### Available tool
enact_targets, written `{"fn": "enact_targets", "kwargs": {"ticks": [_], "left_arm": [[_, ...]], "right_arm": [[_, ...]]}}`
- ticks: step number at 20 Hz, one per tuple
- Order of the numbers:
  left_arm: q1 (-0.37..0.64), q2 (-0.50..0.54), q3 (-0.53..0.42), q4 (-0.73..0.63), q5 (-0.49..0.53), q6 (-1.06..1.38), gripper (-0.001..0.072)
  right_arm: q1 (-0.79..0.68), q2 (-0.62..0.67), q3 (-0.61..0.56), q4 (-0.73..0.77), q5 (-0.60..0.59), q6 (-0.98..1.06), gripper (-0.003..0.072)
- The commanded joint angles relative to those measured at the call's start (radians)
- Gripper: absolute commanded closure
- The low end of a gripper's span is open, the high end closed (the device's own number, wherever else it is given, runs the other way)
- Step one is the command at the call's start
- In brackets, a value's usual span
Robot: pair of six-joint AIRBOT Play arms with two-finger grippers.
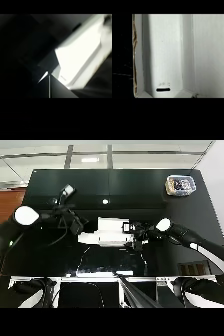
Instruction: Fold the box and place the chain.
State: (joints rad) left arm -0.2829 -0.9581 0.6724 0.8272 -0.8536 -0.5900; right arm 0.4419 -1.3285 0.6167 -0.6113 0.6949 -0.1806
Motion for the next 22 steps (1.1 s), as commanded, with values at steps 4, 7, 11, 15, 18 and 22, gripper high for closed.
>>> {"fn": "enact_targets", "kwargs": {"ticks": [4, 7, 11, 15, 18, 22], "left_arm": [[-0.077, 0.011, -0.162, 0.080, 0.031, 0.653, -0.0005], [-0.078, -0.116, -0.120, -0.015, 0.037, 0.714, -0.0004], [-0.076, -0.268, -0.043, -0.099, 0.019, 0.781, 0.0012], [-0.079, -0.296, -0.023, -0.103, -0.039, 0.835, 0.0255], [-0.080, -0.296, -0.023, -0.149, -0.040, 0.854, 0.0449], [-0.090, -0.298, -0.023, -0.204, -0.032, 0.853, 0.0489]], "right_arm": [[0.001, 0.000, 0.000, 0.000, 0.000, 0.001, 0.0446], [0.001, 0.000, 0.000, 0.000, 0.000, 0.001, 0.0446], [0.001, 0.000, 0.000, 0.000, 0.000, 0.001, 0.0446], [0.001, 0.000, 0.000, 0.000, 0.000, 0.001, 0.0446], [0.001, 0.000, 0.000, 0.000, 0.000, 0.001, 0.0446], [0.001, 0.000, 0.000, 0.000, 0.000, 0.001, 0.0446]]}}
